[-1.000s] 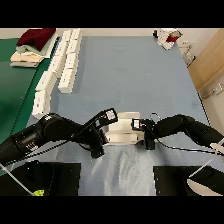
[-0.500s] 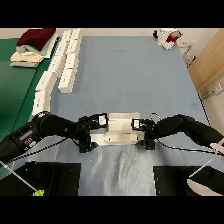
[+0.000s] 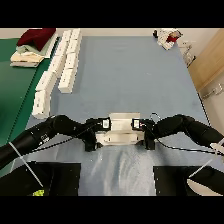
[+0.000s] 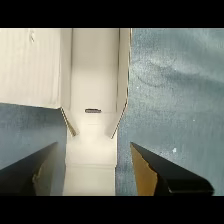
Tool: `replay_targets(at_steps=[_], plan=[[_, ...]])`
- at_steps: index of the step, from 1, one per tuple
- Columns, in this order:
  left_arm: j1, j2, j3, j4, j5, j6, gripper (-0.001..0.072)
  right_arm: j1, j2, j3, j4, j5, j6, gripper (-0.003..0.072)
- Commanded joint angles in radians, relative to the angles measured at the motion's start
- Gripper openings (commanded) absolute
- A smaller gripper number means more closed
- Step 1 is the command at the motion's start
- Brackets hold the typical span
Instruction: Fold the box.
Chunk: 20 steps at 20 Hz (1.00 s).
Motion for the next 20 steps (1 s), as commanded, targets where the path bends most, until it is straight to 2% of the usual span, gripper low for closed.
replay_targets(at_steps=[1, 3, 5, 6, 7, 9, 14, 16, 20], plan=[[-0.002, -0.057, -0.002, -0.132, 0.03, 0.139, 0.0675, 0.0, 0.0, 0.0, 0.0, 0.0, 0.0, 0.0428], [-0.002, -0.082, -0.002, -0.167, 0.031, 0.172, 0.0667, 0.0, 0.0, 0.0, 0.0, 0.0, 0.0, 0.0428], [-0.002, -0.096, -0.002, -0.17, 0.032, 0.206, 0.0389, 0.0, 0.001, 0.0, 0.0, 0.0, 0.0, 0.0428], [-0.002, -0.097, -0.003, -0.17, 0.039, 0.217, 0.0329, 0.0, 0.0, 0.0, 0.0, 0.0, 0.0, 0.0428], [-0.002, -0.097, -0.002, -0.17, 0.053, 0.217, 0.0237, 0.0, 0.001, 0.0, 0.0, 0.0, 0.0, 0.0428], [-0.002, -0.097, -0.002, -0.175, 0.075, 0.216, 0.0213, 0.0, 0.001, 0.0, 0.0, 0.0, 0.0, 0.0429], [-0.002, -0.118, -0.002, -0.208, 0.076, 0.225, 0.0213, 0.0, 0.001, 0.0, 0.0, 0.0, 0.0, 0.0428], [-0.004, -0.135, -0.002, -0.247, 0.073, 0.27, 0.0096, 0.0, 0.0, 0.0, 0.0, 0.0, 0.0, 0.0428], [-0.039, -0.148, 0.001, -0.297, 0.103, 0.292, 0.0096, 0.0, 0.0, 0.0, 0.0, 0.0, 0.0, 0.0428]])
